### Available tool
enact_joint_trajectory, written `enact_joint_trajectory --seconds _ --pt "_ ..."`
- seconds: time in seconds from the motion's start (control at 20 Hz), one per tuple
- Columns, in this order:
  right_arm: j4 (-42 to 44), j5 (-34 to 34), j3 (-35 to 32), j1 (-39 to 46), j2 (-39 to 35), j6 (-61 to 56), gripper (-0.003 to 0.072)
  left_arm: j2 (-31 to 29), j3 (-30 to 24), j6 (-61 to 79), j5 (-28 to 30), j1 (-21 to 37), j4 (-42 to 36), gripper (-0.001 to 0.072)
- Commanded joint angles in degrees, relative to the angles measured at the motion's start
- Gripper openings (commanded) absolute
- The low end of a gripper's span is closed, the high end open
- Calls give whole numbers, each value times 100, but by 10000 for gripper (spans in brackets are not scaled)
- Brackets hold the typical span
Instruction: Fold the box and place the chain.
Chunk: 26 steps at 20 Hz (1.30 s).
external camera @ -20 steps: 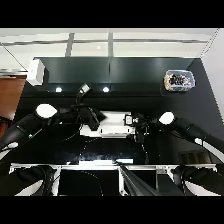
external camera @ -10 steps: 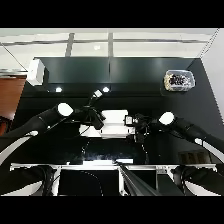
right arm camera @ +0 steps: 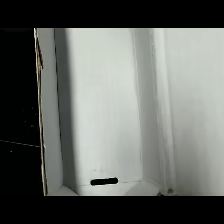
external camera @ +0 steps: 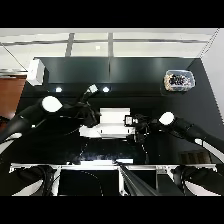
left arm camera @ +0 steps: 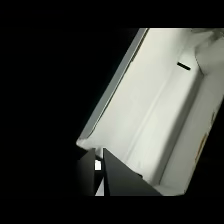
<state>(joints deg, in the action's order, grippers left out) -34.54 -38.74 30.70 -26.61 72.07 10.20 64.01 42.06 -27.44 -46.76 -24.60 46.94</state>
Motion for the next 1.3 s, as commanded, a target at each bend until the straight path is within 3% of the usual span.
enact_joint_trajectory --seconds 0.0,0.1,0.25,0.4,0.55,0.6,0.65,0.7,0.75,0.85,0.95,1.25 --pt "2 2 0 -7 0 -9 183 -623 -354 721 -750 446 127 235" --pt "2 2 0 -7 0 -9 183 -634 -660 813 -393 503 101 705" --pt "2 2 0 -7 0 -9 183 -431 -970 1307 -188 424 76 699" --pt "2 2 0 -7 0 -9 183 -155 -1008 2520 -111 35 81 686" --pt "2 2 0 -7 0 -9 182 131 -1008 2785 160 -363 81 685" --pt "2 2 0 -7 0 -9 183 208 -1008 2780 192 -420 79 668" --pt "2 2 0 -7 0 -9 183 254 -1008 2723 205 -455 74 542" --pt "2 4 0 -7 0 -9 183 251 -1005 2721 197 -455 33 369" --pt "2 4 0 -7 0 -9 183 245 -1001 2726 175 -455 -48 272" --pt "2 4 0 -7 0 -9 183 247 -1001 2726 203 -455 -363 270" --pt "2 4 0 -4 -2 -9 183 247 -1001 2728 195 -455 -619 158" --pt "2 4 -2 -7 0 -9 183 251 -1001 2728 452 -461 -933 159"
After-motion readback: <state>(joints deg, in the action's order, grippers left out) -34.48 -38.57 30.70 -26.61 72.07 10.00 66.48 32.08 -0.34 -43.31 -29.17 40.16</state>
